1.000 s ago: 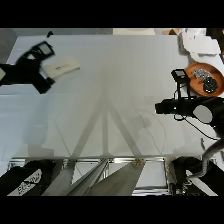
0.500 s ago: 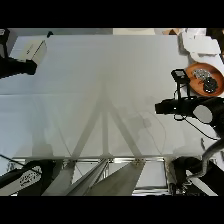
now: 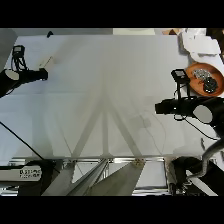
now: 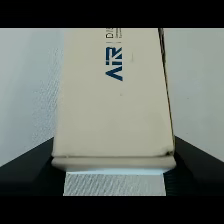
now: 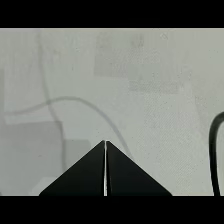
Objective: Fold the box and place the chain.
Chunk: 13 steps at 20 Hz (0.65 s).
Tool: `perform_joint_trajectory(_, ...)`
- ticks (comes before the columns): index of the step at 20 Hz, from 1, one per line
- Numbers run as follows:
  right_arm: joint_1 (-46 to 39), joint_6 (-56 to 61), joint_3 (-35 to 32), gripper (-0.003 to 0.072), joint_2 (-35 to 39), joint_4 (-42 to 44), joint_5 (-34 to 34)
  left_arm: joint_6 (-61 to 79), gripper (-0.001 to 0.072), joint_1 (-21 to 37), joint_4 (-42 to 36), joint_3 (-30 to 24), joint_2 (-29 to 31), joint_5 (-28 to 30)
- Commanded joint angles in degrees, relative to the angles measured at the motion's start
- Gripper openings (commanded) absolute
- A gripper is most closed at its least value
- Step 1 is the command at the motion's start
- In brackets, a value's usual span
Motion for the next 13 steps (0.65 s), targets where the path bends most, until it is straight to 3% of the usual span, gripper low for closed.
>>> perform_joint_trajectory(1, 0.0, 0.0, 0.0, 0.0018, 0.0, 0.0, 0.0, -1.3, 0.0574, 0.0, -0.3, 0.0, -3.2, 1.1)
perform_joint_trajectory(3, 0.0, 0.0, 0.0, 0.0018, 0.0, 0.0, 0.0, -1.3, 0.0698, 0.0, -0.2, 0.0, -3.2, 1.0)
perform_joint_trajectory(6, 0.0, 0.0, 0.0, 0.0018, 0.0, 0.0, 0.0, -1.2, 0.0696, 0.0, -0.2, 0.0, -1.3, 0.3)
perform_joint_trajectory(13, 0.0, 0.0, 0.0, 0.0018, 0.0, 0.0, 0.0, -1.3, 0.0694, 0.0, -0.6, 0.0, 10.4, -7.6)
